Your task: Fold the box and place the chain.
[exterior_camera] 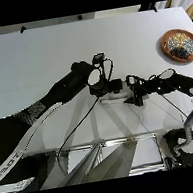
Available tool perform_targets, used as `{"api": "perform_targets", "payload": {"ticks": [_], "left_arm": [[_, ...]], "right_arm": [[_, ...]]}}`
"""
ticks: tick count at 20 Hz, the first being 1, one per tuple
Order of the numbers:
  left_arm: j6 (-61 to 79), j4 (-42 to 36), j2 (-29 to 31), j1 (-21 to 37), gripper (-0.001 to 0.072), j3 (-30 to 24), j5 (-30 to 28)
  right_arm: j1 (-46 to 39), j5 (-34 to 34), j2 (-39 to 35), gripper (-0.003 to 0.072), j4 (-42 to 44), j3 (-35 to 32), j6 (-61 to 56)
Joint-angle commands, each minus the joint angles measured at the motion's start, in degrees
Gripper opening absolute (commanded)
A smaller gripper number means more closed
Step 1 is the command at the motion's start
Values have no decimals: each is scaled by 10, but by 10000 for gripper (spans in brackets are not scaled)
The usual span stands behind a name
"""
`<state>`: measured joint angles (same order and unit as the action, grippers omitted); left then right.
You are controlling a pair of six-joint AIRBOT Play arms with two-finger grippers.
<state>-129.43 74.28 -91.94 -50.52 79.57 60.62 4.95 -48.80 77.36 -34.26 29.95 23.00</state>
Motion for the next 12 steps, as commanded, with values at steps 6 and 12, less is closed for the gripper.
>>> {"api": "perform_targets", "payload": {"ticks": [6,12], "left_arm": [[-116,67,45,-2,532,0,38],[-215,119,93,-2,532,0,109]], "right_arm": [[0,0,0,451,0,0,0],[0,0,0,451,0,0,0]]}}
